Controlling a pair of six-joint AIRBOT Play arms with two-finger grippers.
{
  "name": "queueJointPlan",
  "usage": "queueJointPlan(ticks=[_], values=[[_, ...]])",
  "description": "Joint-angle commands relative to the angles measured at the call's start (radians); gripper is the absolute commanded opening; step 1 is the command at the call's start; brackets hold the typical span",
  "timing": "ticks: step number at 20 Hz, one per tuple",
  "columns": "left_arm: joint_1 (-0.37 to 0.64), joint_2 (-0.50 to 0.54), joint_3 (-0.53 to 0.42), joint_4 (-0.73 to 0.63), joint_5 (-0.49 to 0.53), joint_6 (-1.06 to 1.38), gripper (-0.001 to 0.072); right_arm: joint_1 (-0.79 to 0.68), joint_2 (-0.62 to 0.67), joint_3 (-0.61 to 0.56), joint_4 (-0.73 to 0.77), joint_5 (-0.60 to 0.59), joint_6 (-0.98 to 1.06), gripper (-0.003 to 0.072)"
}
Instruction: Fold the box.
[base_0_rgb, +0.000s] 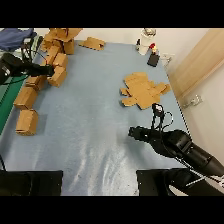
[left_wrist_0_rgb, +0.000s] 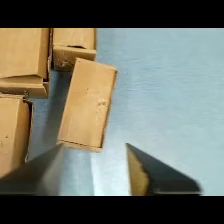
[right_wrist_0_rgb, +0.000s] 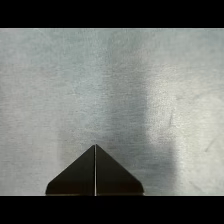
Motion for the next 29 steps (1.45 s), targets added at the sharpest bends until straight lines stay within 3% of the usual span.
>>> queueJointPlan(ticks=[1,5,8,13,17,29], values=[[0.003,0.089,0.001,0.005,-0.190,0.003,0.0012,-0.001,0.000,0.001,0.047,-0.009,-0.043,0.0004],[-0.038,0.157,-0.005,0.002,-0.379,-0.083,0.0007,-0.001,-0.039,0.040,0.069,-0.054,-0.094,0.0004],[-0.150,0.212,-0.105,0.045,-0.472,-0.194,0.0006,-0.001,-0.158,0.180,0.072,-0.171,-0.211,0.0004],[-0.418,0.290,-0.350,0.139,-0.404,-0.323,0.0006,-0.001,-0.460,0.477,0.090,-0.373,-0.389,0.0004],[-0.557,0.300,-0.415,0.136,-0.330,-0.372,0.0006,-0.001,-0.630,0.586,0.151,-0.431,-0.458,0.0004],[-0.584,0.300,-0.414,0.135,-0.346,-0.388,0.0012,-0.001,-0.640,0.588,0.153,-0.459,-0.456,0.0004]])
